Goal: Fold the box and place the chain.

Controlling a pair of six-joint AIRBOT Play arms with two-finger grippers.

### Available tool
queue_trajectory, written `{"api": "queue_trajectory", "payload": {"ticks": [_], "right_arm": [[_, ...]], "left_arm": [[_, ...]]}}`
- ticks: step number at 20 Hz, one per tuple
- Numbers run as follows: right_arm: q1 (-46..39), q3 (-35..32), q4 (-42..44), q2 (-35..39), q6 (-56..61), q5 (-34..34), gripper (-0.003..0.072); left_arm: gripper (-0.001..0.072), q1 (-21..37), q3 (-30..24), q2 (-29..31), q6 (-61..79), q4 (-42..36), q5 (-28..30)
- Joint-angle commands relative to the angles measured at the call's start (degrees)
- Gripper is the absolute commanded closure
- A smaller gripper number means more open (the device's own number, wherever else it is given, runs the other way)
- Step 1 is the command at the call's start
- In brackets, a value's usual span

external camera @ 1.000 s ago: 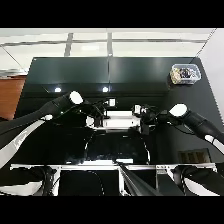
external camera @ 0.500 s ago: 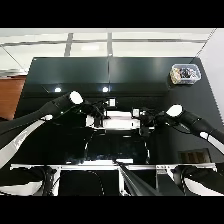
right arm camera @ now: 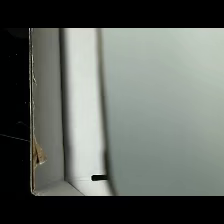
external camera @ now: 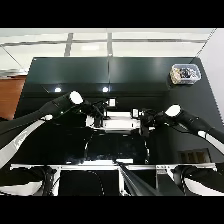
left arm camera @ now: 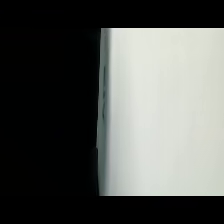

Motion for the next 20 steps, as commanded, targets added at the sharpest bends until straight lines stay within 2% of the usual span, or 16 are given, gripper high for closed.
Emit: {"api": "queue_trajectory", "payload": {"ticks": [1,20], "right_arm": [[0.0,0.0,0.0,-0.7,0.0,-0.1,0.0084],[0.2,0.0,-0.1,-0.8,0.9,-1.1,0.0084]], "left_arm": [[0.0682,0.0,0.0,0.0,0.0,0.0,0.0],[0.0682,0.0,0.0,0.0,0.0,0.0,0.0]]}}
